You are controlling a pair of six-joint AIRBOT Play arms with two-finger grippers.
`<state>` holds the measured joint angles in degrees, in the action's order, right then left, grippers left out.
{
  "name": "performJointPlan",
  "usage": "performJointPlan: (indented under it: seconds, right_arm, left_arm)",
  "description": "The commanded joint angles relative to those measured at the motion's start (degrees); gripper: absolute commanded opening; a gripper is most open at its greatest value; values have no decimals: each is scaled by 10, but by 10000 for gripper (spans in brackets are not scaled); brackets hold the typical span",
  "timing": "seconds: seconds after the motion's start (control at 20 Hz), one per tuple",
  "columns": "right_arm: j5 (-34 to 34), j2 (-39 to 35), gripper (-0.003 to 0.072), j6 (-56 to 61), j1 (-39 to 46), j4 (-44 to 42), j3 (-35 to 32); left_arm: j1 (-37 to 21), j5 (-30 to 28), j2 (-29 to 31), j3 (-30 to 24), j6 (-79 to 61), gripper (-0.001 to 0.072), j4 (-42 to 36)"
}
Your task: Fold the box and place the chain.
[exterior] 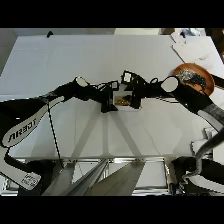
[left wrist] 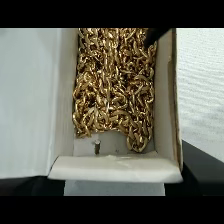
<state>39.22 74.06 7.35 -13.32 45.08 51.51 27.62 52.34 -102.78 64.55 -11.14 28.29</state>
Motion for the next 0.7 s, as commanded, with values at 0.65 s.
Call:
performJointPlan:
  seconds: [0.65]
  right_arm:
    - [165,96,315,404,87,160,253]
  left_arm:
    - [0,0,0,0,0,155,0]
